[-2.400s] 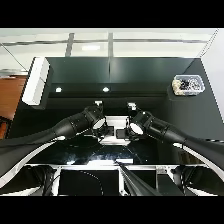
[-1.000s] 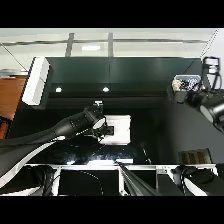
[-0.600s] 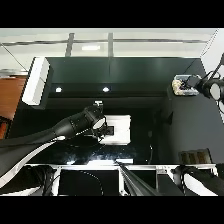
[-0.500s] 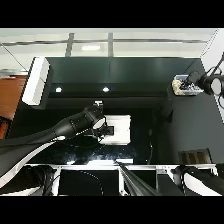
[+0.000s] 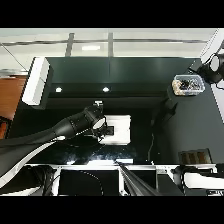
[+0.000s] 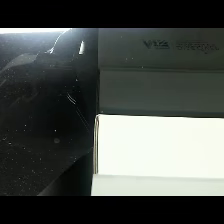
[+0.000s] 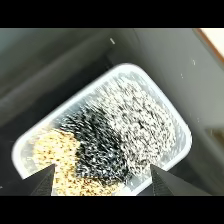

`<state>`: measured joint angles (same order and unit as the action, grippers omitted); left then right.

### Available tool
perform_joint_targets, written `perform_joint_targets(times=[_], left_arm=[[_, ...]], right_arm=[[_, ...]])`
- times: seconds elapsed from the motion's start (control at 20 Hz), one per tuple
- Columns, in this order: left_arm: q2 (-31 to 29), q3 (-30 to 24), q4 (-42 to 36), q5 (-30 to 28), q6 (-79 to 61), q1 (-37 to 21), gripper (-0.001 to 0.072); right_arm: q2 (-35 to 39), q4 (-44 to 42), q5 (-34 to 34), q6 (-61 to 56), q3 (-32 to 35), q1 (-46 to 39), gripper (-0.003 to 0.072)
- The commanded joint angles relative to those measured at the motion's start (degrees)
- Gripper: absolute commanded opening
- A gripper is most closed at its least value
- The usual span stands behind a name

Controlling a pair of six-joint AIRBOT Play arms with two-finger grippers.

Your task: Fold the box and place the chain.

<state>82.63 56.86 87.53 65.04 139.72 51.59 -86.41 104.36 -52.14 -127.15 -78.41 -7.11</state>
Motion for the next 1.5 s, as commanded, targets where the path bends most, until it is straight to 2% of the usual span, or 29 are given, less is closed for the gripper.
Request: perform_joint_targets(times=[0.0, 0.15, 0.45, 1.0, 1.05, 1.25, 1.3, 1.45], left_arm=[[0.02, 0.02, 0.02, 0.04, 0.00, 0.00, 0.0033], [0.02, 0.02, 0.00, 0.24, 0.00, 0.00, 0.0033], [0.02, 0.02, 0.04, 0.15, 0.00, 0.00, 0.0033], [0.02, 0.02, 0.02, 0.22, 0.00, 0.00, 0.0033], [0.02, 0.02, 0.02, 0.20, 0.00, 0.00, 0.0033], [0.02, 0.02, 0.02, 0.26, 0.00, 0.00, 0.0033], [0.02, 0.02, 0.02, 0.26, 0.00, 0.00, 0.0033], [0.02, 0.02, 0.04, 0.24, 0.00, 0.00, 0.0033]], right_arm=[[-5.27, -4.20, -4.46, -3.39, -3.58, -1.73, 0.0702], [-9.33, -10.47, -4.31, -3.37, -7.15, -4.13, 0.0702], [-12.09, -9.84, -3.41, -4.48, -9.84, -8.35, 0.0701], [-18.58, -12.41, 3.10, -4.35, -9.86, -9.05, 0.0699], [-18.58, -12.41, 3.41, -3.93, -9.86, -9.22, 0.0631], [-18.56, -17.84, 1.90, 3.85, -10.45, -9.31, 0.0076], [-18.53, -20.02, -0.35, 7.65, -11.47, -9.31, 0.0049], [-16.50, -20.74, -7.82, 13.75, -15.58, -9.31, 0.0047]])
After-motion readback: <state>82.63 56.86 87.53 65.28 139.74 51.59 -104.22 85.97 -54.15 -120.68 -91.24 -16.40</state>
